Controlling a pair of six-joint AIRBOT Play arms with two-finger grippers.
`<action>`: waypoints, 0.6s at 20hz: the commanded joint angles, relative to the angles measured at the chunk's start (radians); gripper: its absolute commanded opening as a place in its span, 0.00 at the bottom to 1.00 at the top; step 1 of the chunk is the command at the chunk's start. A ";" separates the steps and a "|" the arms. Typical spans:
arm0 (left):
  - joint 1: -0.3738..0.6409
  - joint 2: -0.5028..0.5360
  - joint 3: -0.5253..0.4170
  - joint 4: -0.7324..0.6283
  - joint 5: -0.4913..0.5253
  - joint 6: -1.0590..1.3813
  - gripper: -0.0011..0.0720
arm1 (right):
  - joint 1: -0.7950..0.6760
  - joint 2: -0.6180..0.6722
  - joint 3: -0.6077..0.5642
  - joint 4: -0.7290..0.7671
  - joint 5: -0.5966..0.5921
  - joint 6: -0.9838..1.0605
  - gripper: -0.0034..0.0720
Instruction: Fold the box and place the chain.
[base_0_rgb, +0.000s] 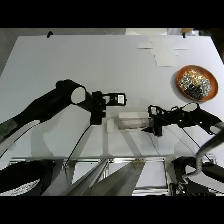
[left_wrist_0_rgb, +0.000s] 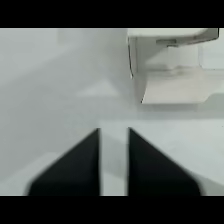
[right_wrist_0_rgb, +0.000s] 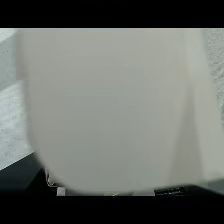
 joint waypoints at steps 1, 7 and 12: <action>-0.009 0.100 0.001 0.026 -0.047 -0.063 0.02 | 0.000 0.000 0.000 -0.004 0.002 -0.004 0.49; -0.204 0.136 0.001 -0.090 0.019 -0.065 0.02 | 0.000 0.000 0.000 -0.004 0.002 -0.004 0.49; -0.319 0.021 0.001 -0.123 0.276 -0.183 0.02 | 0.000 0.000 0.000 -0.004 0.002 -0.004 0.49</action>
